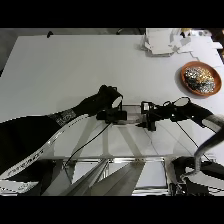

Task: Fold the box and place the chain.

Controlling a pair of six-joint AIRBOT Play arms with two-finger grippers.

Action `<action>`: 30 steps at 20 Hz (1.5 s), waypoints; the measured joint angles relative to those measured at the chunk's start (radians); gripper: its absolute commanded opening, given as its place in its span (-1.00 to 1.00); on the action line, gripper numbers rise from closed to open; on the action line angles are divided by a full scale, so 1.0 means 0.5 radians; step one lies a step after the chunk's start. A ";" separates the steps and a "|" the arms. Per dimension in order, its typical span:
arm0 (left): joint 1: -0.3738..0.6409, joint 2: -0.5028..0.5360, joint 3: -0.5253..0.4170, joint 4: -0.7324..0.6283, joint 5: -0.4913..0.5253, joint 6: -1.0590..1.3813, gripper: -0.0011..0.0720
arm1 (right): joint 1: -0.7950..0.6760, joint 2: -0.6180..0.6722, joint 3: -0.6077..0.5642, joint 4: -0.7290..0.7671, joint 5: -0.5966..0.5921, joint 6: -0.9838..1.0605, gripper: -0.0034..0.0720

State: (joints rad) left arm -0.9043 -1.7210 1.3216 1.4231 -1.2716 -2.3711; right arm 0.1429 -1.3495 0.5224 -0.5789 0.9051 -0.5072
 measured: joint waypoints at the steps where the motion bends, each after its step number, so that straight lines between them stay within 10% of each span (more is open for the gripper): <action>1: 0.006 0.017 0.000 0.001 -0.024 0.005 -0.20 | 0.000 0.000 -0.001 -0.001 -0.002 0.000 0.16; 11: 0.157 0.322 -0.001 -0.069 -0.053 0.582 -0.16 | 0.000 0.000 0.000 -0.001 -0.002 0.002 0.16; 14: 0.245 0.498 -0.045 -0.185 -0.114 0.984 0.84 | 0.000 0.000 0.000 -0.001 -0.002 0.002 0.16; 23: 0.689 1.064 -0.855 -0.488 0.196 2.826 0.83 | 0.000 0.000 0.000 -0.001 -0.002 0.002 0.16; 30: 0.922 0.968 -1.250 -1.006 0.634 4.643 0.83 | 0.000 0.000 0.000 -0.001 -0.002 0.002 0.16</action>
State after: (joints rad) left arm -0.4435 -1.2369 0.6968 0.9203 -0.9546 -0.0494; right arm 0.1429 -1.3495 0.5224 -0.5793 0.9043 -0.5060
